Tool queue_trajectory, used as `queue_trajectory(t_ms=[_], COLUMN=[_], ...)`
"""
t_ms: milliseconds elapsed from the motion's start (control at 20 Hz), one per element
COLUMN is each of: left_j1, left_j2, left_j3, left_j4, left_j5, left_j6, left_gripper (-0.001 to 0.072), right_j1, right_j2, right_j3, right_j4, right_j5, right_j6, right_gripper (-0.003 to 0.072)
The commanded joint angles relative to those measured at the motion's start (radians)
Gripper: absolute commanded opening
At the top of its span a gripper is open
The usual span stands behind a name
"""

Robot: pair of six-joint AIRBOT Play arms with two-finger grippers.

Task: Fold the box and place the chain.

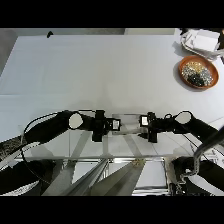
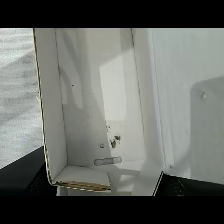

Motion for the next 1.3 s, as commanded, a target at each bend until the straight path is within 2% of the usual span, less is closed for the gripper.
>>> queue_trajectory(t_ms=[0,150,300,350,400,500,650,800,850,900,1000,1150,1250], left_j1=[-0.008,-0.008,-0.021,-0.022,-0.022,-0.019,0.001,0.036,0.044,0.047,0.045,0.040,0.036], left_j2=[0.000,0.000,0.000,0.000,0.000,0.000,0.000,0.001,0.001,0.001,0.001,0.000,0.000], left_j3=[0.000,0.000,0.000,0.000,0.000,0.000,0.000,0.000,0.000,0.000,0.000,0.000,0.000], left_j4=[-0.026,-0.058,-0.061,-0.061,-0.056,-0.031,0.014,0.045,0.046,0.047,0.047,0.027,0.021], left_j5=[0.044,0.077,0.025,0.007,-0.013,-0.051,-0.103,-0.122,-0.120,-0.120,-0.120,-0.089,-0.080], left_j6=[0.024,0.025,0.025,0.025,0.025,0.024,0.024,0.024,0.024,0.024,0.024,0.025,0.025], left_gripper=[0.0247,0.0247,0.0246,0.0225,0.0148,0.0134,0.0140,0.0178,0.0287,0.0361,0.0357,0.0265,0.0268], right_j1=[0.000,0.000,0.000,0.000,0.000,0.000,0.000,0.000,0.000,0.000,0.000,0.000,0.000], right_j2=[0.001,0.001,0.001,0.001,0.001,0.001,0.001,0.001,0.001,0.001,0.001,0.001,0.001], right_j3=[0.000,0.000,0.000,0.000,0.000,0.000,0.000,0.000,0.000,0.000,0.000,0.000,0.000], right_j4=[0.000,0.000,0.000,0.000,0.000,0.000,0.000,0.000,0.000,0.000,0.000,0.000,0.000], right_j5=[0.000,0.000,-0.001,0.000,0.000,0.000,0.000,0.000,0.000,0.000,0.000,0.000,0.000], right_j6=[0.000,0.000,0.000,0.000,0.000,0.000,0.000,0.000,0.000,0.000,0.000,0.000,0.000], right_gripper=[0.0412,0.0412,0.0412,0.0412,0.0412,0.0412,0.0412,0.0412,0.0412,0.0412,0.0412,0.0412,0.0412])
